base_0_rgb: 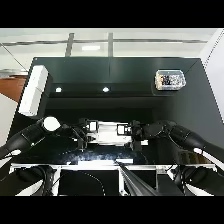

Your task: Fold the box and place the chain.

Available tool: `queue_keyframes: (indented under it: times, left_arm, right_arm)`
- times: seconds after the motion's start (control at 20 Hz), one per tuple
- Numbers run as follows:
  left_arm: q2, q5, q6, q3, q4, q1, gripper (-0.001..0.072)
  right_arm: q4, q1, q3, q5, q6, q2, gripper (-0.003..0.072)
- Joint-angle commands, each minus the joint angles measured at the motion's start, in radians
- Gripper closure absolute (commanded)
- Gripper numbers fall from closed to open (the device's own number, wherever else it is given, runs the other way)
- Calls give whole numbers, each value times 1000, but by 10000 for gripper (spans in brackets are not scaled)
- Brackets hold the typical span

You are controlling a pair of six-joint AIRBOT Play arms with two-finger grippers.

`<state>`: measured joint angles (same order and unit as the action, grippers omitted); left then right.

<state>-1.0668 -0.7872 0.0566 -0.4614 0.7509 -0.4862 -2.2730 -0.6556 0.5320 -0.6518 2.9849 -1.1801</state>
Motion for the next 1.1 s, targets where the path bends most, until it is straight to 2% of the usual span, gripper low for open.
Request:
queue_keyframes:
  times: [0.0,0.1,0.2,0.5,0.75,0.8,0.85,0.95,1.0,1.05]
  left_arm:
    - [0,4,0,0,-37,-2,433]
    - [-1,1,0,0,-75,-2,442]
    - [-1,2,18,0,-88,-8,618]
    - [-20,100,18,0,-87,-85,619]
    - [-27,97,18,0,-87,-87,615]
    - [-27,93,18,0,-87,-87,565]
    - [-27,87,18,0,-87,-87,475]
    - [-27,66,18,0,-87,-87,442]
    - [-27,60,18,0,-87,-88,323]
    - [-27,58,18,0,-87,-88,254]
  right_arm:
    - [-1,-1,0,0,0,-1,138]
    - [0,-1,0,0,0,-1,138]
    - [0,-1,0,1,0,-1,138]
    - [0,-1,0,1,0,-1,138]
    - [0,-1,0,1,0,-1,138]
    - [0,-1,0,1,0,-1,138]
    - [0,-1,0,1,0,-1,138]
    - [0,-1,0,1,0,-1,138]
    - [0,-1,0,1,0,-1,138]
    - [0,-1,0,1,0,-1,138]
